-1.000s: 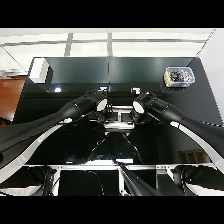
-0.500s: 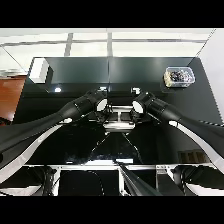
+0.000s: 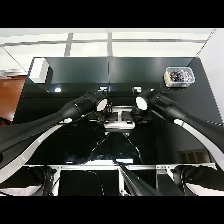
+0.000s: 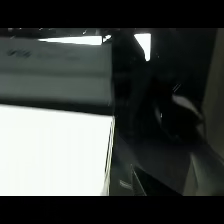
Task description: Fold the box and place the chain.
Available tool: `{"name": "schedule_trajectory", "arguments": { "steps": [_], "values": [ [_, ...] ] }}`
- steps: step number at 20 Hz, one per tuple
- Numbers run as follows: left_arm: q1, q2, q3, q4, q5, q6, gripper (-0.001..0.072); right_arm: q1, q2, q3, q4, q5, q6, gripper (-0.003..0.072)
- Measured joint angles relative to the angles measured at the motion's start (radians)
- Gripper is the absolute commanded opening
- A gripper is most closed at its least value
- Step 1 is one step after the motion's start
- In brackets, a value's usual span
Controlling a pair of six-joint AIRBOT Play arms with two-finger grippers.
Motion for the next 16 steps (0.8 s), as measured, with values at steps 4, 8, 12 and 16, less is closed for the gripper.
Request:
{"name": "schedule_trajectory", "arguments": {
  "steps": [4, 8, 12, 16],
  "values": [
    [0.000, 0.000, 0.000, 0.000, -0.002, 0.000, 0.0028, -0.056, 0.124, 0.061, 0.014, 0.108, -0.117, 0.0419],
    [0.000, 0.000, 0.000, 0.002, -0.002, 0.000, 0.0028, -0.194, 0.257, 0.104, -0.129, 0.148, -0.192, 0.0420],
    [0.000, 0.000, 0.000, 0.003, -0.002, 0.000, 0.0028, -0.370, 0.293, 0.095, -0.303, 0.058, -0.225, 0.0638],
    [0.000, 0.000, 0.000, 0.003, -0.002, 0.000, 0.0028, -0.558, 0.187, 0.125, -0.327, -0.103, -0.236, 0.0637]
  ]
}}
